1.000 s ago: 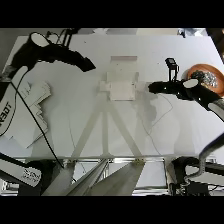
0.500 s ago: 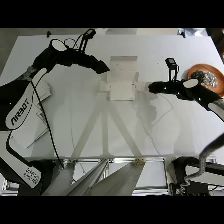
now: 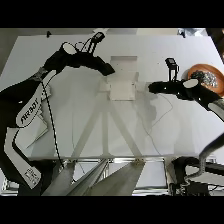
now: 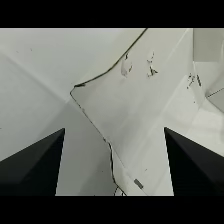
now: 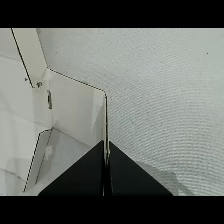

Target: Fold the box and place the chain.

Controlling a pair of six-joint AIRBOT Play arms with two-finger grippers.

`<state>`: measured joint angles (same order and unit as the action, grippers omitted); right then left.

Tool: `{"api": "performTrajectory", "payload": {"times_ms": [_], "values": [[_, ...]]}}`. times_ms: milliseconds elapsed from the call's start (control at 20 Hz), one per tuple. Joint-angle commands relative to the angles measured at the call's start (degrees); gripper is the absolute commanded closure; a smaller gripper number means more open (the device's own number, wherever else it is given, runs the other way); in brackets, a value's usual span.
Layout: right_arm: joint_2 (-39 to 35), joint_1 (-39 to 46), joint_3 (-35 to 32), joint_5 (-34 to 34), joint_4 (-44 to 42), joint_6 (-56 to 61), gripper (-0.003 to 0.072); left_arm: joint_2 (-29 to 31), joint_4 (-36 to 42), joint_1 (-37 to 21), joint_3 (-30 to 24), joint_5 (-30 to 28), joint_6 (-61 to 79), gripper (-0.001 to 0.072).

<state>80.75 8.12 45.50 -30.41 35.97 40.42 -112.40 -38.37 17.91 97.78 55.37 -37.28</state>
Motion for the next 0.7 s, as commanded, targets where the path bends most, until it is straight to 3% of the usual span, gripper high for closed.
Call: {"api": "performTrajectory", "payload": {"times_ms": [0, 300, 350, 550, 650], "values": [[-0.02, -0.07, -0.02, 0.0, 0.0, 0.02, 0.0669, -0.39, -0.26, 0.63, 0.11, 0.55, -0.24, 0.0016], [-0.02, -0.07, -0.02, 0.0, 0.0, 0.02, 0.0669, -2.03, -2.27, 2.38, 0.13, 1.29, -0.59, 0.0039], [-0.02, -0.07, -0.02, 0.0, 0.0, 0.02, 0.0669, -2.27, -2.38, 2.51, 0.13, 2.08, -0.57, 0.0087], [-0.02, -0.07, -0.02, 0.0, 0.0, 0.02, 0.0669, -2.36, -2.21, 2.56, 0.17, 7.34, 2.19, 0.0088], [-0.02, -0.07, -0.02, 0.0, 0.0, 0.02, 0.0669, -2.36, -2.21, 2.43, 0.15, 9.64, 3.19, 0.0187]]}}
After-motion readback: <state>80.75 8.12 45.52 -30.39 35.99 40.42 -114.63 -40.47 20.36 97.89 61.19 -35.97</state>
